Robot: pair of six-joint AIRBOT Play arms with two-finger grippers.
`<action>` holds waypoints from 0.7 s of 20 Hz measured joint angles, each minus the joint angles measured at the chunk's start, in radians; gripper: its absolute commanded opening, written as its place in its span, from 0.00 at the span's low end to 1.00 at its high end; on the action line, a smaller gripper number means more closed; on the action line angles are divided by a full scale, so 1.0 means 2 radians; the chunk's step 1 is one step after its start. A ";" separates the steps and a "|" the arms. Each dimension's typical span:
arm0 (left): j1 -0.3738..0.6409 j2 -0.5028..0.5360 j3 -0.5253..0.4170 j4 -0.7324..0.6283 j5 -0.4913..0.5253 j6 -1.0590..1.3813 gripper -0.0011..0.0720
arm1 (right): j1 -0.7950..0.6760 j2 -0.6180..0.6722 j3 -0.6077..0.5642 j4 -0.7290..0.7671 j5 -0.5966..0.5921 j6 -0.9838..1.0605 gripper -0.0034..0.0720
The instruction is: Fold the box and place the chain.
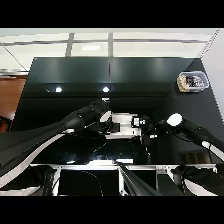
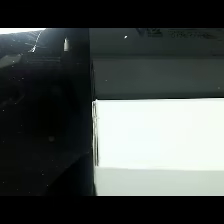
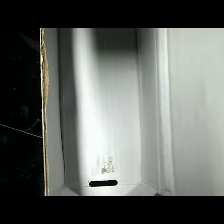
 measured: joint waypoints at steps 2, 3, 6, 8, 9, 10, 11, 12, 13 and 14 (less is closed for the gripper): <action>0.000 0.000 0.000 0.000 0.000 0.001 0.05 | 0.000 0.000 0.000 0.001 0.003 0.000 0.27; 0.000 0.000 0.000 0.000 0.000 0.001 0.05 | 0.000 0.001 0.000 0.001 0.004 0.003 0.55; 0.000 0.000 0.000 0.000 0.001 0.002 0.05 | 0.000 0.011 -0.001 -0.008 0.013 0.025 0.83; 0.000 0.000 0.000 0.000 0.004 0.001 0.05 | -0.001 0.024 0.000 -0.020 0.015 0.041 0.82; 0.000 0.000 0.000 0.001 0.006 0.001 0.05 | -0.002 0.032 0.000 -0.030 0.017 0.050 0.82; 0.000 0.000 0.000 0.002 0.005 0.001 0.05 | -0.005 0.040 0.000 -0.042 0.020 0.059 0.82; 0.000 0.000 0.000 0.004 0.004 0.001 0.05 | -0.008 0.048 0.000 -0.055 0.025 0.068 0.82; 0.000 0.000 0.000 0.005 0.003 0.001 0.05 | -0.012 0.054 0.000 -0.064 0.028 0.075 0.82; 0.000 0.000 0.000 0.005 0.003 0.001 0.05 | -0.017 0.060 0.000 -0.071 0.031 0.080 0.82; 0.000 0.000 0.000 0.005 0.002 0.000 0.05 | -0.020 0.063 0.000 -0.076 0.035 0.085 0.80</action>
